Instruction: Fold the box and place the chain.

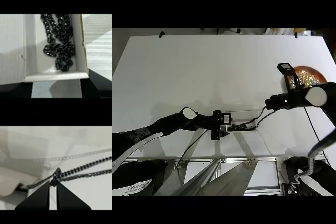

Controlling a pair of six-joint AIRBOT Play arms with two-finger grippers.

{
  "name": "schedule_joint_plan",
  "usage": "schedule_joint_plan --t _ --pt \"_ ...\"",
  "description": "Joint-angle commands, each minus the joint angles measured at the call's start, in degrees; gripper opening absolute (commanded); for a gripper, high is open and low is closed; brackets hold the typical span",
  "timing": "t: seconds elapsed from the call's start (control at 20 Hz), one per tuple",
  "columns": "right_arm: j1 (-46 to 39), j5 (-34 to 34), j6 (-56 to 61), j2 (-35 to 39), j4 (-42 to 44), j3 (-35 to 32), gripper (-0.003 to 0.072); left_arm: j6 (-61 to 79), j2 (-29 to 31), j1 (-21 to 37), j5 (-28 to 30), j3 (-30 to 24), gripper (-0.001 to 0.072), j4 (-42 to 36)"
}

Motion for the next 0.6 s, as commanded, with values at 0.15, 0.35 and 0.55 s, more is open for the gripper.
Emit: schedule_joint_plan --t 0.15,0.35,0.55 --pt "9.2 3.6 0.0 7.9 10.4 0.1 0.0017 0.0 0.0 -0.1 -0.1 0.0 0.0201 0.0" --pt "15.3 3.3 0.1 7.9 13.5 0.1 0.0017 0.0 0.0 -0.1 -0.1 0.0 0.0201 0.0" --pt "19.6 -1.7 0.2 7.9 13.4 0.1 0.0017 0.0 0.0 -0.1 -0.1 0.0 0.0201 0.0"
